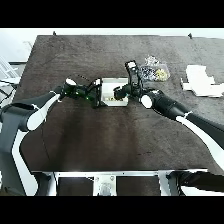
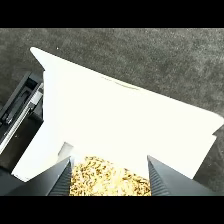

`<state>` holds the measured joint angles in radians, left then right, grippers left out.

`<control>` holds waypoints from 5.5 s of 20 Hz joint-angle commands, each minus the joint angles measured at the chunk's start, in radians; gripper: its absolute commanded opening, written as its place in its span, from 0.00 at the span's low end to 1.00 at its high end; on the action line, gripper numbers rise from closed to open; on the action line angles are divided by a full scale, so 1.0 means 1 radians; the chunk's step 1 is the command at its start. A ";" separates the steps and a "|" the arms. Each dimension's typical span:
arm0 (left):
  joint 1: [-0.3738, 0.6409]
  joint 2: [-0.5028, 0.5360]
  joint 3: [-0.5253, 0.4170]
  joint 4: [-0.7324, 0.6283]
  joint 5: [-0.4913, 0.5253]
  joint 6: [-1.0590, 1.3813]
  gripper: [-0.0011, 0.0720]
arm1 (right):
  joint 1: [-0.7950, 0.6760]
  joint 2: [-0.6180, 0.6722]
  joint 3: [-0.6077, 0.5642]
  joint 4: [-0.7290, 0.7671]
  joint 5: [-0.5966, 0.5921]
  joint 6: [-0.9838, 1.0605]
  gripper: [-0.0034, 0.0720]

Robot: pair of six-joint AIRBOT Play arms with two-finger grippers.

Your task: Fold the box and place the chain.

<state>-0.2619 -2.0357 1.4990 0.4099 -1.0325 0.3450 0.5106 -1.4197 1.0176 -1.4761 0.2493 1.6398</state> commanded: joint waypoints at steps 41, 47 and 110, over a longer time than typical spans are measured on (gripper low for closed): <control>0.001 0.001 0.001 0.000 0.002 0.000 0.44 | -0.375 -0.429 0.602 0.906 0.925 -1.345 0.28; 0.001 0.001 0.001 0.000 0.002 0.000 0.44 | -0.369 -0.429 0.623 0.864 1.077 -1.353 0.28; 0.001 0.001 0.001 0.000 0.002 0.000 0.44 | -0.241 -0.441 0.697 0.565 0.925 -1.326 0.71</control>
<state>-0.2607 -2.0357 1.4998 0.4095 -1.0294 0.3447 0.2665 -1.8599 1.7176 -0.9146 1.1763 0.3046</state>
